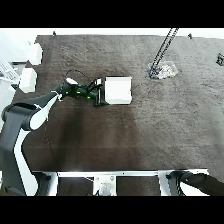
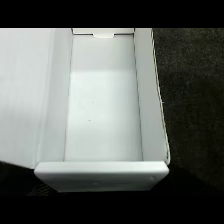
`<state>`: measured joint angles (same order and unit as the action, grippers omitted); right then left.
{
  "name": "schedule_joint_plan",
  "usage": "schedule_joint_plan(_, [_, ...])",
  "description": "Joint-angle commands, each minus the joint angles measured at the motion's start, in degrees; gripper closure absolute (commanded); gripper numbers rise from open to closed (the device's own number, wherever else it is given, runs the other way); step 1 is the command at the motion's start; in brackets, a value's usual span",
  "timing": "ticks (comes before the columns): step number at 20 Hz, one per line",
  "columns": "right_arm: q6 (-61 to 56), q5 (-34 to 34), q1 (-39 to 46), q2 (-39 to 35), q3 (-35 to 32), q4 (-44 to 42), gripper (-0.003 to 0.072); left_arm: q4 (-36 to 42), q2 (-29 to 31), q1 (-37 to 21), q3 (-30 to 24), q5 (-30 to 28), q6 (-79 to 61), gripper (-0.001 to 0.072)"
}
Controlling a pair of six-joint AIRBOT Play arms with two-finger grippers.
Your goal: Fold the box and place the chain.
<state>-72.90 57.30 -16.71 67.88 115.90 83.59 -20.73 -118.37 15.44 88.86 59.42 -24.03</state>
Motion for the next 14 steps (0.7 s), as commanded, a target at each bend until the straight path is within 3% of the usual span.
schedule_joint_plan(1, [0.0,1.6,-2.2,-0.5,-2.1,0.0,0.0677,0.0,0.0,0.0,0.0,0.0,0.0,0.0182])
schedule_joint_plan(10, [-0.4,2.4,-8.3,-0.4,-6.4,-0.6,0.0677,0.0,0.0,0.0,0.0,0.0,0.0,0.0182])
schedule_joint_plan(14, [-0.6,0.9,-9.3,0.0,-11.4,-1.9,0.0677,0.0,0.0,0.0,0.0,0.0,0.0,0.0182])
